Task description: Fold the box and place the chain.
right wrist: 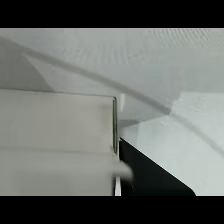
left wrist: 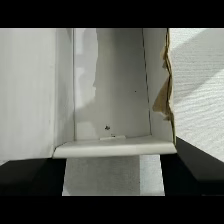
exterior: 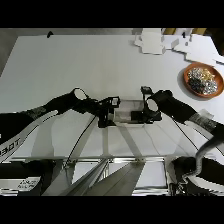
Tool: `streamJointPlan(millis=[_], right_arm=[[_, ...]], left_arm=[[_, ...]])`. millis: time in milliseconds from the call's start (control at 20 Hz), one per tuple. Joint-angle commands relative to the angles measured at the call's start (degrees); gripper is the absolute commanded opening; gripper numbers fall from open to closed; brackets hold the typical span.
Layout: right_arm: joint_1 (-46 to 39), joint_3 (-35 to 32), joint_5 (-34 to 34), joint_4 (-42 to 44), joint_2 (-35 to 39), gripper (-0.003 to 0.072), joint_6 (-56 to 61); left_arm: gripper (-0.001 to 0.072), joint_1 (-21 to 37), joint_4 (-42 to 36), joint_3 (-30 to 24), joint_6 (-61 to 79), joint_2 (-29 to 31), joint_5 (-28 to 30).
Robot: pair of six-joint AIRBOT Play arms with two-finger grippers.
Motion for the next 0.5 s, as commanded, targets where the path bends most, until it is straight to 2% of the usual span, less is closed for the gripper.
streamJointPlan(millis=[0,150,250,400,450], right_arm=[[0.04,0.04,-1.44,-0.92,0.02,0.0185,0.28],[0.04,0.04,-2.47,-0.94,0.0,0.0167,0.33],[0.04,0.04,-2.45,-0.92,0.0,0.0021,0.33],[0.04,0.04,-2.4,-1.36,0.04,0.0027,-0.61],[0.04,0.04,-2.38,-1.62,0.33,0.0151,-2.47]], left_arm=[[0.0336,0.04,0.04,0.02,0.02,0.0,0.02],[0.0336,0.04,0.02,0.02,0.02,0.0,0.0],[0.0336,0.04,0.02,0.02,0.02,0.0,0.0],[0.0336,0.04,0.02,0.02,0.04,0.0,0.02],[0.0336,0.04,0.02,0.02,0.02,0.0,0.0]])
